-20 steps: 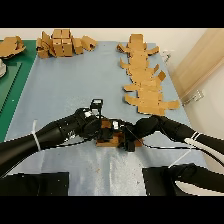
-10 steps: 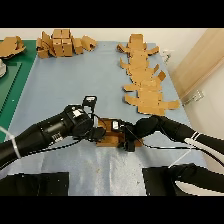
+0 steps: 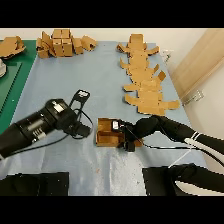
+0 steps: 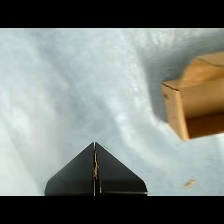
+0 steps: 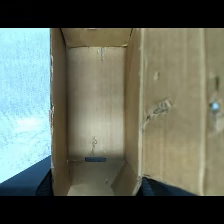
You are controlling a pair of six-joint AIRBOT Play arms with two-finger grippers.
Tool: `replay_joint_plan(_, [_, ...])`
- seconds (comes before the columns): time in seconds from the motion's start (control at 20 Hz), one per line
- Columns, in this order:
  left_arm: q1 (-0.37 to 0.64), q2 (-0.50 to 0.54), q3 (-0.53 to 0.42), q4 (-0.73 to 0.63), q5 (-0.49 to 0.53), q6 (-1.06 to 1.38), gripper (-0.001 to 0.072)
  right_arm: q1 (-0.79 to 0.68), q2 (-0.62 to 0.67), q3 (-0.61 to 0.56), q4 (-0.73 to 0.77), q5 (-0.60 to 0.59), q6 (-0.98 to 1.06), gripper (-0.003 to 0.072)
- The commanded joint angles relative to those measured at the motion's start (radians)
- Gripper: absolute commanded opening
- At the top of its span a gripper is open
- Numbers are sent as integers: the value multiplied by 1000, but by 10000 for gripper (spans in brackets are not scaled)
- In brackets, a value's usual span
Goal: Fold the box.
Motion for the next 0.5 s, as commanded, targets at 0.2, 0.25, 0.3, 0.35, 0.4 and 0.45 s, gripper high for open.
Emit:
replay_joint_plan(0.2, [710, -238, -29, -1106, 316, 1550, 12, 1, 0, 0, 0, 0, 0, 297])
replay_joint_plan(0.25, [758, -285, 0, -1226, 275, 1675, 12, 1, 0, 0, 0, 1, 0, 297])
replay_joint_plan(0.3, [786, -327, 37, -1315, 240, 1793, 12, 1, 0, 0, 0, 1, 0, 297])
replay_joint_plan(0.35, [790, -355, 69, -1362, 225, 1872, 12, 1, 0, 0, 0, 1, 0, 297])
replay_joint_plan(0.4, [779, -371, 98, -1385, 214, 1910, 12, 1, 0, 0, 0, 1, 0, 297])
replay_joint_plan(0.45, [761, -373, 110, -1384, 193, 1952, 11, 1, 0, 0, 0, 0, 0, 297])
